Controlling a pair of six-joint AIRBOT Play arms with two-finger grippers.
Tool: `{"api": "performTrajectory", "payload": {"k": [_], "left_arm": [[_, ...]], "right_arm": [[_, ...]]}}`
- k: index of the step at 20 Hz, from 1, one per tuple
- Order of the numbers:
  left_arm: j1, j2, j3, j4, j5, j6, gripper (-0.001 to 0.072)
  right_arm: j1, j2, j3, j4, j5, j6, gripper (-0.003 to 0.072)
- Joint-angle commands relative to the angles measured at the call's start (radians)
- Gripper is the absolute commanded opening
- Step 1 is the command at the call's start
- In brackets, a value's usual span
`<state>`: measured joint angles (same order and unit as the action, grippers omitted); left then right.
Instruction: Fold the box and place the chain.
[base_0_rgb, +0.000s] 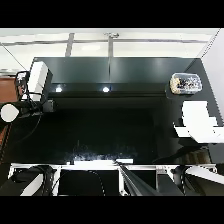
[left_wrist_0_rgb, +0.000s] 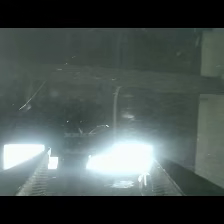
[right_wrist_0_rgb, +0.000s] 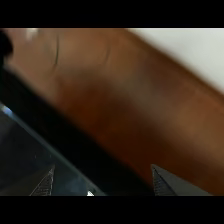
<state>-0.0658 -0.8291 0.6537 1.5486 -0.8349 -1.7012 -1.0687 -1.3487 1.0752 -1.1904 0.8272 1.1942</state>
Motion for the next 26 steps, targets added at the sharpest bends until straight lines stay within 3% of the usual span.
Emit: {"api": "performTrajectory", "payload": {"k": [1, 4, 7, 8, 9, 10, 11, 13, 16, 17, 21, 26], "left_arm": [[-0.003, -0.004, 0.002, 0.040, -0.026, -0.034, 0.0705], [-0.003, -0.004, 0.002, 0.037, -0.026, -0.034, 0.0705], [-0.003, -0.004, 0.002, 0.031, -0.026, -0.034, 0.0705], [-0.003, -0.005, 0.002, 0.028, -0.026, -0.034, 0.0705], [-0.003, -0.004, 0.002, 0.028, -0.028, -0.034, 0.0705], [-0.003, -0.004, 0.002, 0.023, -0.029, -0.034, 0.0705], [-0.003, -0.004, 0.002, 0.021, -0.032, -0.034, 0.0705], [-0.003, -0.004, 0.002, 0.017, -0.035, -0.034, 0.0704], [-0.003, -0.005, 0.002, 0.017, -0.035, -0.034, 0.0704], [-0.003, -0.005, 0.002, 0.017, -0.035, -0.034, 0.0704], [-0.003, -0.006, 0.002, 0.017, -0.034, -0.034, 0.0704], [-0.003, -0.006, 0.002, 0.017, -0.033, -0.034, 0.0704]], "right_arm": [[-0.023, -0.175, 0.134, 0.052, 0.287, -0.182, 0.0720], [-0.006, -0.293, 0.219, -0.038, 0.486, -0.222, 0.0720], [0.014, -0.310, 0.221, -0.042, 0.512, -0.347, 0.0720], [0.017, -0.310, 0.221, -0.042, 0.513, -0.364, 0.0692], [0.018, -0.310, 0.221, -0.044, 0.513, -0.376, 0.0604], [0.018, -0.310, 0.221, -0.054, 0.519, -0.385, 0.0595], [0.018, -0.309, 0.221, -0.076, 0.527, -0.385, 0.0488], [0.017, -0.308, 0.221, -0.122, 0.550, -0.384, 0.0484], [0.016, -0.296, 0.221, -0.100, 0.567, -0.385, 0.0052], [0.016, -0.292, 0.221, -0.071, 0.588, -0.393, 0.0013], [0.023, -0.273, 0.212, 0.076, 0.657, -0.394, 0.0012], [0.092, -0.159, 0.082, 0.208, 0.653, -0.421, 0.0012]]}}
